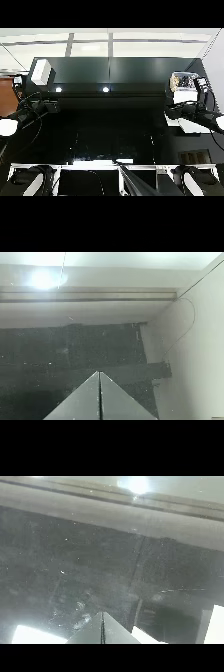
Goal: Fold the box and place the chain.
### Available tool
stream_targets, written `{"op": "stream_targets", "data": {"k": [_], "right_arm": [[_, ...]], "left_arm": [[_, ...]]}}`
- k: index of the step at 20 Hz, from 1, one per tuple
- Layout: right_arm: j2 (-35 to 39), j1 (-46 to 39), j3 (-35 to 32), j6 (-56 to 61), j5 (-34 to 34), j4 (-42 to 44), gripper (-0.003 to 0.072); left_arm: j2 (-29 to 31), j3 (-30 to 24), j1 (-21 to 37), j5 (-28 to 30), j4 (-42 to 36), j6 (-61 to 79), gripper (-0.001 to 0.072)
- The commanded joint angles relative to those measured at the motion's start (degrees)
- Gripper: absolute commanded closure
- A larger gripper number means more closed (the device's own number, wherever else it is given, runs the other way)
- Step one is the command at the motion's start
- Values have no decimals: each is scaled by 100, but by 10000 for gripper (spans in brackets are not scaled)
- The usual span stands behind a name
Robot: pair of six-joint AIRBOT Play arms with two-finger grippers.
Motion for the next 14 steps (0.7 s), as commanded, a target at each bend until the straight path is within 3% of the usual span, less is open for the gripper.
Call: {"op": "stream_targets", "data": {"k": [1, 3, 5, 7, 8, 9, 10, 11, 12, 13, 14], "right_arm": [[2, 2, -2, 0, 2, 4, 669], [2, 2, -2, 2, -107, 415, 669], [-4, 4, -2, -4, -498, 1419, 669], [-74, 31, -2, 0, -1478, 1875, 666], [-157, 31, -2, 0, -1934, 1867, 504], [-306, 26, -2, 0, -2280, 1840, 53], [-470, 26, 13, -31, -2474, 1797, -29], [-658, -4, 59, -50, -2511, 1613, -30], [-831, -70, 153, -44, -2514, 1377, -31], [-1010, -216, 315, -42, -2516, 1235, -32], [-1182, -481, 562, -39, -2511, 1095, -31]], "left_arm": [[4, -2, -2, 2, 2, 0, 681], [4, -2, -2, -2, -15, -7, 681], [4, -2, 0, 9, -9, -4, 681], [4, -2, -2, 24, -11, -4, 681], [4, -2, -2, 90, -13, -4, 681], [2, -2, -2, 175, -13, -4, 681], [-11, -2, -2, 273, -13, -4, 679], [-46, -2, -2, 413, -11, -7, 618], [-74, -2, -2, 461, -11, -7, 335], [-111, -2, -2, 487, -9, -9, -9], [-160, 0, 0, 468, -2, -15, -2]]}}
